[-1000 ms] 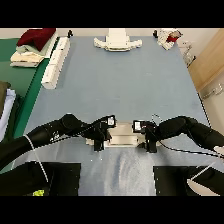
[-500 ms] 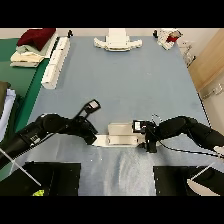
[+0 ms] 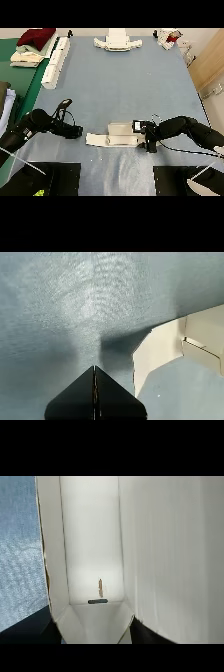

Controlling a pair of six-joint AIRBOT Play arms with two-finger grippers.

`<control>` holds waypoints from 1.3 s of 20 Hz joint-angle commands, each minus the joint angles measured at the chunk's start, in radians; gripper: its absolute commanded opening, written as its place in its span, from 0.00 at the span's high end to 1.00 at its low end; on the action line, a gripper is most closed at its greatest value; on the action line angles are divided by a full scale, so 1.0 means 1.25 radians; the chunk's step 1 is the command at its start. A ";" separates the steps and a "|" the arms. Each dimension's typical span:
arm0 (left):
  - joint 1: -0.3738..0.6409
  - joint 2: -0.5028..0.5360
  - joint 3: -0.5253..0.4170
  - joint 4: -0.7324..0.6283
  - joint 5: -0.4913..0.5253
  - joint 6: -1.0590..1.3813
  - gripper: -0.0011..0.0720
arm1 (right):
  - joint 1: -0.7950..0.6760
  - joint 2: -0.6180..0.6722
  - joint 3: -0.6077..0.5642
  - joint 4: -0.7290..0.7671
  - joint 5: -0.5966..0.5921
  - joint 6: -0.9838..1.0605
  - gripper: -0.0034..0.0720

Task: Fold the box.

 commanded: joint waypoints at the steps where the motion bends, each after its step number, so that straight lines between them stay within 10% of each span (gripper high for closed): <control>1: -0.049 -0.056 -0.041 -0.148 0.044 0.034 0.97 | 0.000 0.000 0.000 0.000 0.000 0.000 0.32; 7: -0.234 -0.121 -0.033 -0.270 0.164 0.060 0.97 | 0.000 0.000 0.000 0.000 0.000 0.000 0.32; 17: -0.238 -0.053 0.034 -0.263 0.146 0.061 0.97 | 0.000 0.000 0.000 0.000 0.000 0.000 0.32; 18: -0.238 -0.053 0.036 -0.263 0.140 0.061 0.81 | 0.000 0.000 0.000 0.000 0.000 0.000 0.32; 19: -0.238 -0.053 0.036 -0.268 0.136 0.060 0.42 | 0.000 0.000 0.000 0.000 0.000 0.000 0.32; 20: -0.238 -0.053 0.036 -0.269 0.133 0.059 0.33 | 0.000 0.000 0.000 0.000 0.000 0.000 0.32; 26: -0.238 -0.054 0.035 -0.269 0.160 0.062 0.34 | 0.000 0.000 0.000 0.000 0.000 0.000 0.32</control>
